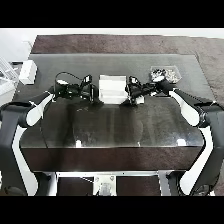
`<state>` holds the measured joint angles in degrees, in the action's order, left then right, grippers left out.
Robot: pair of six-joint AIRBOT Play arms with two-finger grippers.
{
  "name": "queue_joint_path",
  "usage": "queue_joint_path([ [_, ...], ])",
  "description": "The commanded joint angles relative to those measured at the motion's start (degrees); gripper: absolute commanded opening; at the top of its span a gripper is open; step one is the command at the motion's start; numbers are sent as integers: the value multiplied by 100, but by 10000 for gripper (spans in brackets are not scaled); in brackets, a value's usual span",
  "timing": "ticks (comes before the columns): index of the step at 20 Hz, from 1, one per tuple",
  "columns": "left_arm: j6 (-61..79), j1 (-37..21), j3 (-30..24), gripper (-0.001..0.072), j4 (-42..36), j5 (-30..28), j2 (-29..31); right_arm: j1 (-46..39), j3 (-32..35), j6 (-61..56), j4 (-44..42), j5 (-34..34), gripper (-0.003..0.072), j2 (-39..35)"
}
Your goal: Fold the box and place the chain.
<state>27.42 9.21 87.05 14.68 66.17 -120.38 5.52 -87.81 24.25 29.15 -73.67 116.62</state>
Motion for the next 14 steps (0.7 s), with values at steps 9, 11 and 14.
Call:
queue_joint_path([
  [9, 4, -9, 2, 522, 28, 76, 0, -911, -7, -732, 122, -413, 720, -717],
  [11, 4, -9, 2, 522, 28, 72, 0, -929, -7, -732, -262, -907, 720, -769],
  [14, 4, -9, 2, 522, 28, 76, 0, -874, -9, -730, -1073, -1742, 98, -802],
])
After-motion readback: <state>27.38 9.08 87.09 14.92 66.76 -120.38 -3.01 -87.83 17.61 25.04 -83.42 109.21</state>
